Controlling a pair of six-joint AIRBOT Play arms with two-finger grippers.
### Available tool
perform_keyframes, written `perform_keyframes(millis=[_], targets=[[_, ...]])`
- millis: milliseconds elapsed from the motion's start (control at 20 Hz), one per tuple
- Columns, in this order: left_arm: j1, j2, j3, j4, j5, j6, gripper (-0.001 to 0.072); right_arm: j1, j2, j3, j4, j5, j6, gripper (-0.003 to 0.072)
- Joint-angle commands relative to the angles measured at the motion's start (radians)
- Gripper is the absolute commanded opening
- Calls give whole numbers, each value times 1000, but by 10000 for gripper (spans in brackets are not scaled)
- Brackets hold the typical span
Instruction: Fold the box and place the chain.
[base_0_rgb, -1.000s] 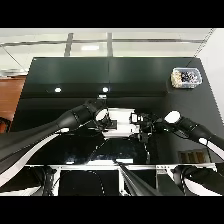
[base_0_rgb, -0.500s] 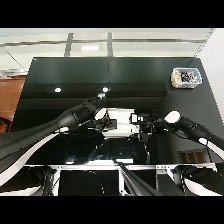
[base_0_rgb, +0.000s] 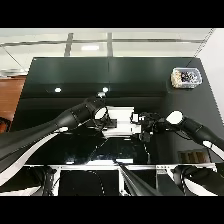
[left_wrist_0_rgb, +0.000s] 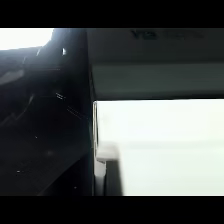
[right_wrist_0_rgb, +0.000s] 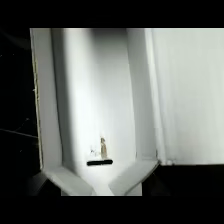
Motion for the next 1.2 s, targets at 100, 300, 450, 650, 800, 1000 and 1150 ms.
perform_keyframes(millis=[100, 300, 450, 650, 800, 1000, 1150], targets=[[0, 0, 1, 14, 23, 1, 23, 0, 70, 1, -112, 40, 31, 648], [0, 0, 1, 10, 22, 1, 24, 0, 68, 1, -100, 40, -41, 567], [0, 0, 1, 7, 20, 1, 24, 1, 53, 1, -32, 40, -92, 460], [0, 0, 1, 7, 20, 1, 24, 1, 51, 0, 34, 42, -91, 190], [0, 0, 1, 7, 21, 1, 24, 1, 26, 0, 156, 37, -92, 191], [0, 0, 1, 8, 21, 1, 25, 0, -35, 0, 244, 27, -90, 191], [0, 0, 0, 8, 20, 1, 25, 0, -38, 0, 243, 29, -87, 190]])
